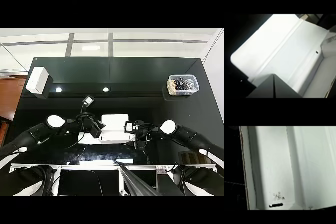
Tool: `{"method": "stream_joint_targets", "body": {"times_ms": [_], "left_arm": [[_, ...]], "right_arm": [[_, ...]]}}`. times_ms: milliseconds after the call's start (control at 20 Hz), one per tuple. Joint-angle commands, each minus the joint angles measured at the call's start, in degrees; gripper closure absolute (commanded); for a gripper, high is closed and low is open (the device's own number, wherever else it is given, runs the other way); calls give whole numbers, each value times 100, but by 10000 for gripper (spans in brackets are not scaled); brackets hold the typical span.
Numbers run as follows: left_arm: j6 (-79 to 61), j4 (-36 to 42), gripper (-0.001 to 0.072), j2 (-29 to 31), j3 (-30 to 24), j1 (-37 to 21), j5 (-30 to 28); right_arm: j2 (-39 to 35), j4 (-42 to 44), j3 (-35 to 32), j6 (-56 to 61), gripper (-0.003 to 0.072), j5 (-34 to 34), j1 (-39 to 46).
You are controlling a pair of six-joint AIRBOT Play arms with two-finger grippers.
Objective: Fold the box and place the chain.
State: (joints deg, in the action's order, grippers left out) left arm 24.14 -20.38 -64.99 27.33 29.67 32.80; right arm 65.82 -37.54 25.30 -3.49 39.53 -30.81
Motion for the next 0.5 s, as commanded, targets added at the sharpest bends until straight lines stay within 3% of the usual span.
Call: {"method": "stream_joint_targets", "body": {"times_ms": [0,50,100,150,300,450], "left_arm": [[4,-214,531,216,44,-623,363],[2,-275,389,286,46,-874,647],[2,-551,110,369,46,-1130,861],[74,-992,-2,468,48,-1379,1062],[153,-1989,-1,708,48,-2153,2087],[-643,-2420,0,715,39,-2277,3143]], "right_arm": [[4,0,-2,2,296,-13,0],[4,0,-2,2,297,-13,0],[4,0,-2,2,296,-15,0],[4,0,-2,2,296,-15,0],[4,0,-2,2,296,-15,0],[4,0,-2,2,296,-28,0]]}}
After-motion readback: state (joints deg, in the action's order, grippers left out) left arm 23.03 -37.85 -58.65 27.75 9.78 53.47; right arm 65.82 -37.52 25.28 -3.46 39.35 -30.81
